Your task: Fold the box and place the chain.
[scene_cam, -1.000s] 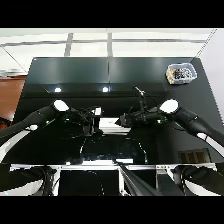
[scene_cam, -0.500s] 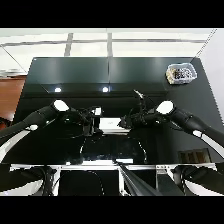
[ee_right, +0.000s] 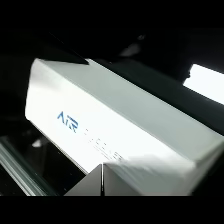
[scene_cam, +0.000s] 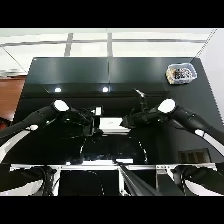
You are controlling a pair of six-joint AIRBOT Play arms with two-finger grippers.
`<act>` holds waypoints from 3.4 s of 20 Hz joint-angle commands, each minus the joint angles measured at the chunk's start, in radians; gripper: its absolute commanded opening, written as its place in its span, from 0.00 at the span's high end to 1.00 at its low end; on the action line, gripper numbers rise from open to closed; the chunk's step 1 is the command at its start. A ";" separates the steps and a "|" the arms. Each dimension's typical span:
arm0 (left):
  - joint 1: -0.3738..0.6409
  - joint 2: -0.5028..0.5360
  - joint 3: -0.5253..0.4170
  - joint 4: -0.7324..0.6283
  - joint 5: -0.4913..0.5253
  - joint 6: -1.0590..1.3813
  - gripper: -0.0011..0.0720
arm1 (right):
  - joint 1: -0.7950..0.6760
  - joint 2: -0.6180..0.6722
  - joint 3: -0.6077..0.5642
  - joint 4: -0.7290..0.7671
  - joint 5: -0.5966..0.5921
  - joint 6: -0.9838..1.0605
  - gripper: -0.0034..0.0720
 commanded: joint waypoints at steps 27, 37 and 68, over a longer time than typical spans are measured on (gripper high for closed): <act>-0.193 -0.105 0.372 0.230 -0.198 -0.531 0.01 | -0.547 0.500 0.070 -0.423 0.402 0.132 0.94; -0.227 -0.105 0.372 0.249 -0.183 -0.523 0.00 | -0.547 0.500 0.070 -0.424 0.402 0.132 0.94; 0.214 -0.110 0.595 0.687 -0.111 -1.209 0.47 | -0.547 0.500 0.070 -0.420 0.348 0.133 0.94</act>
